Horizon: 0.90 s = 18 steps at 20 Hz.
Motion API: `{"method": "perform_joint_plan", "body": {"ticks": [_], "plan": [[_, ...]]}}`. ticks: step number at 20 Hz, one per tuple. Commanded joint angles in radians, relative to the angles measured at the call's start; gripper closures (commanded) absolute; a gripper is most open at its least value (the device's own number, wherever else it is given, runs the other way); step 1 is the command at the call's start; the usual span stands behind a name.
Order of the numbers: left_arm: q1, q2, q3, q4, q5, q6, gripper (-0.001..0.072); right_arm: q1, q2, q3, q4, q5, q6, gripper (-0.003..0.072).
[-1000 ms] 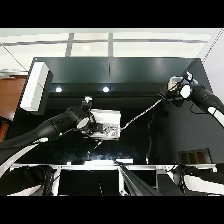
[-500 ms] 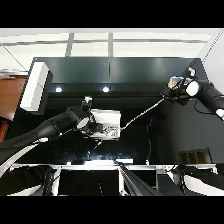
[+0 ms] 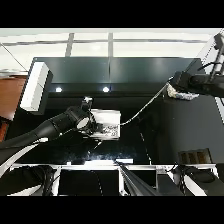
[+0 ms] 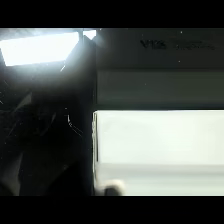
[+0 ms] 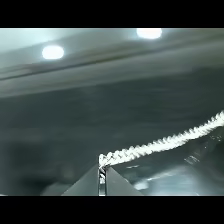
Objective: Fold the box and place the chain.
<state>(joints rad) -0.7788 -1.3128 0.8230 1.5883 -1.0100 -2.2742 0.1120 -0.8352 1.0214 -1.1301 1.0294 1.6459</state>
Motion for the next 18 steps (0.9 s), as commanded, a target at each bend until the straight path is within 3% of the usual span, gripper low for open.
{"method": "perform_joint_plan", "body": {"ticks": [1,3,18], "plan": [[0.000,-0.001,0.000,0.000,-0.013,0.001,0.0678,0.045,0.087,0.005,0.273,0.075,-0.168,0.0661],[0.000,-0.001,0.000,0.000,-0.014,0.001,0.0678,0.097,0.086,0.005,0.367,0.082,-0.199,0.0662],[0.000,-0.001,0.000,0.000,-0.012,0.000,0.0678,0.486,0.031,0.005,0.398,-0.074,-0.203,0.0662]]}}
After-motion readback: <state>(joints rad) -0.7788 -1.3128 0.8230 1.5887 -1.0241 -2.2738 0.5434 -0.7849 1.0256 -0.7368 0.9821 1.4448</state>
